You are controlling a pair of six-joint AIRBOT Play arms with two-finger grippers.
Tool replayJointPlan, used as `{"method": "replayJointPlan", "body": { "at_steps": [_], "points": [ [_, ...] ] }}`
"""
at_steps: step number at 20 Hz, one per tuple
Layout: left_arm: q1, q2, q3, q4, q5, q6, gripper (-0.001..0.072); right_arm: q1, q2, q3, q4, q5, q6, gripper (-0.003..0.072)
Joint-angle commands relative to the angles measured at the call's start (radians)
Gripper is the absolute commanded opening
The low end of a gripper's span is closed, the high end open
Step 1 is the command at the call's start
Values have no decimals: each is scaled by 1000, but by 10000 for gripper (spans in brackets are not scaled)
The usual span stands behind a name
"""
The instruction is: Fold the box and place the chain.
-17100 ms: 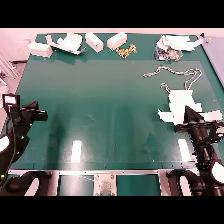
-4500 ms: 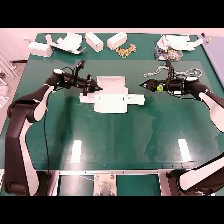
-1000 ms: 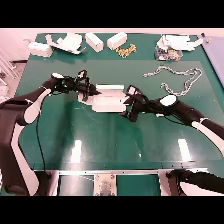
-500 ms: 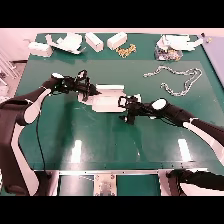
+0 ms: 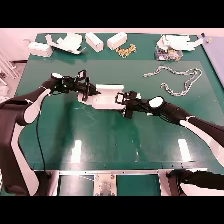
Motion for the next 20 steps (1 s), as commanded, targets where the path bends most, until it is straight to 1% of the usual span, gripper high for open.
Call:
{"method": "replayJointPlan", "body": {
  "at_steps": [1,9,10,14,15,18,20],
  "points": [
    [0,0,0,1,0,-5,21,-8,1,27,11,-11,-2,650],
    [0,0,0,1,0,-5,21,-81,1,30,18,-9,3,665],
    [0,0,0,1,0,-5,21,-85,0,30,18,-10,3,712],
    [0,0,0,1,0,-5,21,-106,-7,44,17,1,0,712],
    [0,0,0,1,0,-5,21,-113,-13,54,18,21,0,712],
    [0,0,0,1,0,-5,21,-148,-52,112,18,161,-8,712],
    [0,0,0,1,0,-5,21,-171,-77,146,18,219,-22,712]
  ]
}}
